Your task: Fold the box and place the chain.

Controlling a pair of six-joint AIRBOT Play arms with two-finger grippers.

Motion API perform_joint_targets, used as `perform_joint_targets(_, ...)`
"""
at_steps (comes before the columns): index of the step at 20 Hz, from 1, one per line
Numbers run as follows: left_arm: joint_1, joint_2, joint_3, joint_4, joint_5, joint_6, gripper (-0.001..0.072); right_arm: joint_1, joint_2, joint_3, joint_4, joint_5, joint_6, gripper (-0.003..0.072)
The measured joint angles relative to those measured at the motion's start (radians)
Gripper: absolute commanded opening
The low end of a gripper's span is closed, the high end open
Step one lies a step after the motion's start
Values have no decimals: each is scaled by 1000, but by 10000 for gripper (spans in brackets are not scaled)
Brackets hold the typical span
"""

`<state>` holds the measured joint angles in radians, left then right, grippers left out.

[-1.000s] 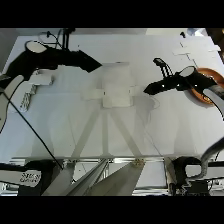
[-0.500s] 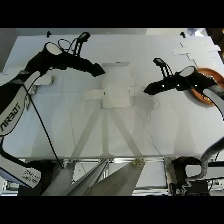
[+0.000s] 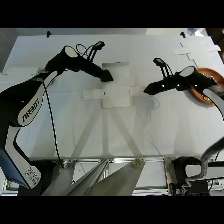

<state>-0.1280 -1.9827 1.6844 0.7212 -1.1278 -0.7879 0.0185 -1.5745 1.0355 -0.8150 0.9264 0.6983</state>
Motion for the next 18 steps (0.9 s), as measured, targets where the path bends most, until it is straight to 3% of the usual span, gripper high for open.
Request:
perform_joint_targets(5, -1, -11, 4, 6, -89, 130, 258, 0, 0, 0, 0, 0, 0, 12)
perform_joint_targets(8, -1, -13, 5, 7, -124, 190, 192, 0, 0, 0, 0, 0, 0, 12)
perform_joint_targets(10, -1, -13, 5, 9, -138, 217, 64, 0, 0, 0, 0, 0, 0, 12)
perform_joint_targets(15, 3, -13, 5, 8, -168, 281, 63, 0, 0, 0, 0, 0, 0, 12)
perform_joint_targets(18, 7, -14, 5, 6, -203, 305, 9, 0, 0, 0, 1, -2, 0, 12)
